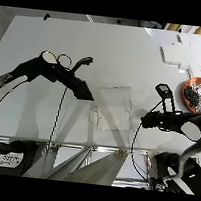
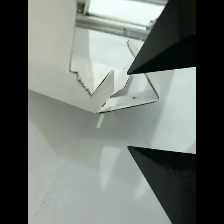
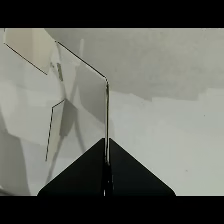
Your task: Fold the box and place the chain.
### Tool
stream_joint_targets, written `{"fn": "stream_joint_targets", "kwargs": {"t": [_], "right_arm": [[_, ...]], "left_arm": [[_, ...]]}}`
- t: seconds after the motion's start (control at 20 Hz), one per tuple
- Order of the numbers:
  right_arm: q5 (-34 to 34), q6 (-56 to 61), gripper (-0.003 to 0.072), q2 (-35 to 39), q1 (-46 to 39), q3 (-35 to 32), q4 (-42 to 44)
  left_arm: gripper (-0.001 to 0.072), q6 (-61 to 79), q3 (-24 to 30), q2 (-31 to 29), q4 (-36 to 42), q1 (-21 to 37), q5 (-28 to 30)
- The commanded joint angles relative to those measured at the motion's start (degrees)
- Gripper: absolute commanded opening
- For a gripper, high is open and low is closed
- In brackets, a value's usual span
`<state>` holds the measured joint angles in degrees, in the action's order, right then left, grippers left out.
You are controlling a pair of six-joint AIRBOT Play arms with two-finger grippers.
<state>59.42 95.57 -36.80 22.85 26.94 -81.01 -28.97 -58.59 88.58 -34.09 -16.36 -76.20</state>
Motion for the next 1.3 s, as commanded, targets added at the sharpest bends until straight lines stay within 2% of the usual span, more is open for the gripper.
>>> {"fn": "stream_joint_targets", "kwargs": {"t": [0.0, 0.15, 0.45, 0.65, 0.8, 0.9, 1.0, 1.1, 1.15, 1.25], "right_arm": [[0.2, 0.0, 0.0022, 0.0, 0.0, 0.0, 0.1], [0.2, 0.0, 0.0023, 0.1, 0.0, 0.0, 0.1], [0.1, 0.0, 0.0023, 0.1, 0.0, 0.0, 0.0], [0.1, 0.0, 0.0023, 0.1, 0.0, 0.0, 0.0], [0.1, 0.0, 0.0023, 0.0, 0.0, 0.0, 0.0], [0.1, 0.0, 0.0023, 0.0, 0.0, 0.0, 0.0], [0.2, 0.0, 0.0023, 0.0, 0.0, 0.0, 0.0], [0.2, 0.0, 0.0023, 0.1, 0.0, 0.0, 0.0], [0.2, 0.0, 0.0023, 0.1, 0.0, 0.0, 0.0], [0.2, 0.0, 0.0023, 0.1, 0.0, 0.0, 0.0]], "left_arm": [[0.0518, 1.1, 0.0, -0.2, 2.6, 2.3, -2.2], [0.0538, 2.3, 0.0, -0.2, 2.6, -1.8, 4.1], [0.0538, 3.7, 0.0, 1.7, 3.0, -9.3, 12.3], [0.0538, 3.9, 0.0, 4.6, 4.7, -10.4, 13.4], [0.0532, 9.1, 0.0, 6.1, 11.3, -10.4, 13.4], [0.0500, 12.1, 0.0, 6.3, 14.5, -10.4, 13.2], [0.0483, 12.3, 0.0, 6.3, 13.3, -10.4, 12.6], [0.0360, 12.2, 0.0, 6.4, 11.0, -10.4, 11.1], [0.0322, 12.2, 0.0, 6.4, 10.1, -10.4, 10.8], [0.0184, 12.6, 0.0, 6.3, 9.9, -10.4, 10.4]]}}
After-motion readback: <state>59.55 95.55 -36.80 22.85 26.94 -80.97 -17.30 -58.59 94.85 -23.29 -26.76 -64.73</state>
